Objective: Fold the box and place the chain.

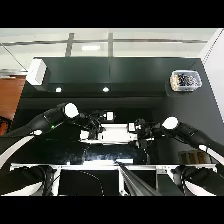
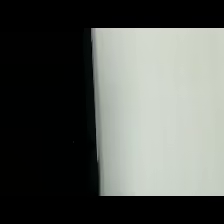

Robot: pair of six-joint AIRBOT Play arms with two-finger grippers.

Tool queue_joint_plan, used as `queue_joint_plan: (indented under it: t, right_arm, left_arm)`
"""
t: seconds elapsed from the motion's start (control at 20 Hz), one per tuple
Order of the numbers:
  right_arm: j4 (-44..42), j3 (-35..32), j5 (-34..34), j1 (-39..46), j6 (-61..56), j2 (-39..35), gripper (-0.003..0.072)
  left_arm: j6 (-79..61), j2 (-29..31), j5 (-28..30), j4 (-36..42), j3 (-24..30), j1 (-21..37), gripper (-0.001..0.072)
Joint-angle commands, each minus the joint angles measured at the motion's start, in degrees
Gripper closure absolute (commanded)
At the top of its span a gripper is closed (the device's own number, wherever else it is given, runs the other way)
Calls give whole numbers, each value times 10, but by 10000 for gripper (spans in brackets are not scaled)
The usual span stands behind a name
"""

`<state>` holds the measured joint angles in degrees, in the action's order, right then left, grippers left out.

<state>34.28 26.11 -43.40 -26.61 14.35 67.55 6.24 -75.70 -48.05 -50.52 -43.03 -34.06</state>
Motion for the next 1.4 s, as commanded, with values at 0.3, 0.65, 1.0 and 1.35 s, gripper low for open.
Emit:
queue_joint_plan:
  t: [0.3,0.65,1.0,1.35]
  right_arm:
    - [0,0,2,-1,-2,0,124]
    - [-2,0,7,-1,-6,0,124]
    - [-2,0,8,-1,-6,0,124]
    - [-2,0,8,-1,-6,0,124]
  left_arm:
    - [5,3,-2,-3,-2,0,449]
    - [188,72,-54,-153,-11,2,169]
    - [465,167,-194,-158,-10,35,686]
    - [434,178,-133,204,89,34,685]
